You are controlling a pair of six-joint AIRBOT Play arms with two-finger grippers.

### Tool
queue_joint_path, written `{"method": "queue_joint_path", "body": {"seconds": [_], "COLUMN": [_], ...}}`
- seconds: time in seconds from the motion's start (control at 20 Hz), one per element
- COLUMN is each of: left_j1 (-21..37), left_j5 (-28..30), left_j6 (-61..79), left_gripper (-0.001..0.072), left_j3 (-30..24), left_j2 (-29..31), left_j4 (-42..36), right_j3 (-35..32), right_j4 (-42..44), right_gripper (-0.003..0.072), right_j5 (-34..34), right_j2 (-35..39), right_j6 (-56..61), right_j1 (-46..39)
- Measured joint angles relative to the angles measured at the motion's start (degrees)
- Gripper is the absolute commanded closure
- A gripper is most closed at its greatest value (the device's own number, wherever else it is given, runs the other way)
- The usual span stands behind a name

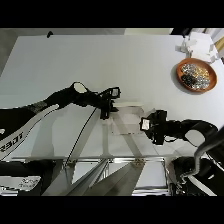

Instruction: Fold the box and place the chain.

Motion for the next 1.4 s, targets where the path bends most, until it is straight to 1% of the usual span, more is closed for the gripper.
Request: {"method": "queue_joint_path", "body": {"seconds": [0.05, 0.15, 0.3, 0.4, 0.55, 0.65, 0.8, 1.05, 1.2, 1.4], "left_j1": [0.0, 0.0, 0.0, 0.0, 0.0, 0.0, 0.0, 0.0, 0.0, 0.0], "left_j5": [0.0, 0.0, 0.0, 0.0, 0.0, 0.0, 0.0, 0.0, 0.0, 0.0], "left_j6": [0.0, 0.0, 0.0, 0.0, 0.0, 0.0, 0.0, 0.0, 0.0, 0.0], "left_gripper": [0.0698, 0.0698, 0.0698, 0.0698, 0.0698, 0.0698, 0.0699, 0.0698, 0.0698, 0.0698], "left_j3": [0.0, 0.0, 0.0, 0.0, 0.0, 0.0, 0.0, 0.0, 0.0, 0.0], "left_j2": [0.0, 0.0, 0.0, 0.0, 0.0, 0.0, 0.0, 0.0, 0.0, 0.0], "left_j4": [0.0, 0.0, 0.0, 0.0, 0.0, 0.0, -0.1, -0.1, 0.0, 0.0], "right_j3": [-1.6, -4.2, -6.8, -7.6, -8.1, -7.5, -5.4, -1.7, -0.6, 1.4], "right_j4": [-0.1, -0.2, -0.4, -0.4, -0.5, -0.3, 0.0, 2.3, 8.1, 16.1], "right_gripper": [0.0088, 0.0011, 0.0001, 0.0001, 0.0002, 0.0002, 0.0003, 0.0003, 0.0003, 0.0011], "right_j5": [-1.6, -4.8, -9.2, -12.1, -16.5, -18.3, -18.8, -15.6, -13.6, -9.9], "right_j2": [0.7, 1.4, 0.7, -1.2, -4.6, -5.7, -6.4, -6.8, -7.4, -11.2], "right_j6": [-0.7, -1.8, -2.6, -2.8, -2.9, -3.0, -3.0, -5.2, -11.7, -19.9], "right_j1": [1.0, 3.2, 6.2, 7.6, 8.2, 7.3, 4.1, -1.4, -4.5, -8.7]}}
